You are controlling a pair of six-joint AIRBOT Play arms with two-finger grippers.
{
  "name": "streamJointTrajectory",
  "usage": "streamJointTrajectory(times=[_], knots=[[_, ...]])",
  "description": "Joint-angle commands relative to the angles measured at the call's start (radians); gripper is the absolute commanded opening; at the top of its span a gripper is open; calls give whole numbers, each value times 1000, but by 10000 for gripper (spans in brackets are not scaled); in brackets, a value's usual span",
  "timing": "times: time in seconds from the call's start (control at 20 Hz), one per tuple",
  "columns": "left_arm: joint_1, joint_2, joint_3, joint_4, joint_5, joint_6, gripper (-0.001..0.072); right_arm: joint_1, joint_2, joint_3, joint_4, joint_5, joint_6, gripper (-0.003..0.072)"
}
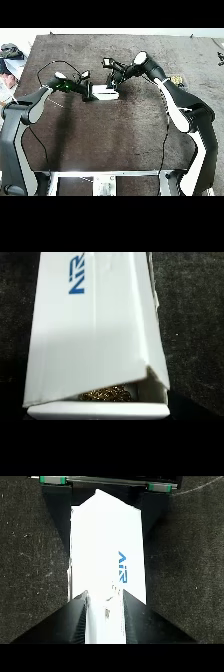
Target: Fold the box and place the chain.
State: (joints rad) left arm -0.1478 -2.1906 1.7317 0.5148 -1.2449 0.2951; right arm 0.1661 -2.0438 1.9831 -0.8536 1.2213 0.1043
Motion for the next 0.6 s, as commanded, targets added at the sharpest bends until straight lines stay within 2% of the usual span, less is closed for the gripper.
streamJointTrajectory(times=[0.0,0.3,0.35,0.4,0.55], knots=[[1,0,1,1,0,1,344,3,1,0,-3,-4,0,269],[1,1,1,1,0,1,344,5,0,-2,-5,-2,4,267],[1,1,1,1,0,1,344,5,0,-3,-7,2,4,196],[1,0,1,0,0,1,344,5,1,-6,-11,1,4,156],[1,1,1,1,0,1,344,5,-2,-8,-22,8,4,157]])
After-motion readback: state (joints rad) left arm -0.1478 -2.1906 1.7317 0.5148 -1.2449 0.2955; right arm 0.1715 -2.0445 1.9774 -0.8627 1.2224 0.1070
